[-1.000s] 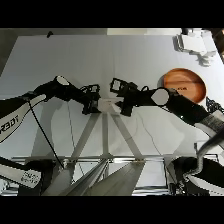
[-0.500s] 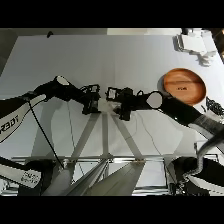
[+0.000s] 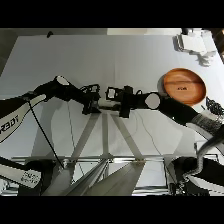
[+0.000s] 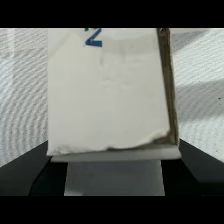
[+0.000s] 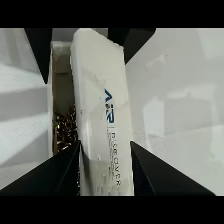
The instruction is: Fold the box and place the chain.
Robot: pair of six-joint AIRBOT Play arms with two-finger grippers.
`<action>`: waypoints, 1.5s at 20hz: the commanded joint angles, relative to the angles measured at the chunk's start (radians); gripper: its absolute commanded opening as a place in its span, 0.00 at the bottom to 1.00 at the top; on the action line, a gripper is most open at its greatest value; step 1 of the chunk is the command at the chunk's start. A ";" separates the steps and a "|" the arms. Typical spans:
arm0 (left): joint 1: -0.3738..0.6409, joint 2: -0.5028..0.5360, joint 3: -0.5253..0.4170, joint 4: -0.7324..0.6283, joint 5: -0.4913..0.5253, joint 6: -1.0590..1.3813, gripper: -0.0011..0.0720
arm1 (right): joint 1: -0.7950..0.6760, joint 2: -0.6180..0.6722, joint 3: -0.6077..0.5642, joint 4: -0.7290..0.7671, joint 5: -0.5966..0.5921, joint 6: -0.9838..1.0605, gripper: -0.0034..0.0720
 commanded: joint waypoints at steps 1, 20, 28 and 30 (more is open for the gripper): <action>0.000 0.000 0.000 0.001 0.000 0.002 0.21 | 0.001 -0.006 -0.005 0.005 0.030 0.000 0.46; 0.000 0.000 0.000 0.001 0.000 0.002 0.21 | 0.000 0.074 -0.019 0.115 -0.005 0.000 0.69; 0.000 0.000 0.000 0.001 0.001 0.002 0.21 | -0.008 0.016 -0.019 0.124 0.003 0.000 0.68; 0.000 0.000 0.000 0.001 0.001 0.002 0.21 | -0.008 -0.002 -0.019 0.124 -0.004 0.000 0.68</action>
